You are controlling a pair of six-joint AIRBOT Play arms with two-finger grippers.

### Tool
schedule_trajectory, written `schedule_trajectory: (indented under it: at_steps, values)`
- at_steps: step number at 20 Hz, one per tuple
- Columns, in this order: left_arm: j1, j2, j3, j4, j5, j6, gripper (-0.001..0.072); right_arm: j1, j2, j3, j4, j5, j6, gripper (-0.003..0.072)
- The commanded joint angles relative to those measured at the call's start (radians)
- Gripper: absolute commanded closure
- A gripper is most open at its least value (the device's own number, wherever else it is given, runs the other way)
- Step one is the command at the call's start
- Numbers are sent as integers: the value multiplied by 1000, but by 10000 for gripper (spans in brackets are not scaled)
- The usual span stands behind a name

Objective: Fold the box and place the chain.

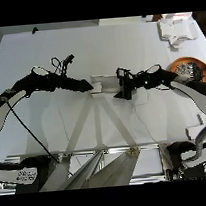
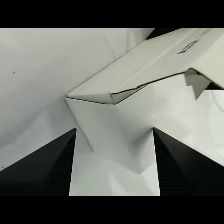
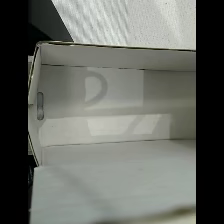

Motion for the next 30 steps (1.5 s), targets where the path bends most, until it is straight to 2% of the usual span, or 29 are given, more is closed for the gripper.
schedule_trajectory:
  at_steps: [1,19,23,30]
  values:
    - [-2,-5,0,52,18,-6,170,0,0,0,1,1,1,167]
    - [-28,1,0,-27,56,-65,172,0,0,0,1,1,1,167]
    - [-79,0,0,105,130,-164,182,0,0,0,1,1,1,167]
    - [-104,1,0,217,167,-317,205,0,0,0,1,1,1,167]
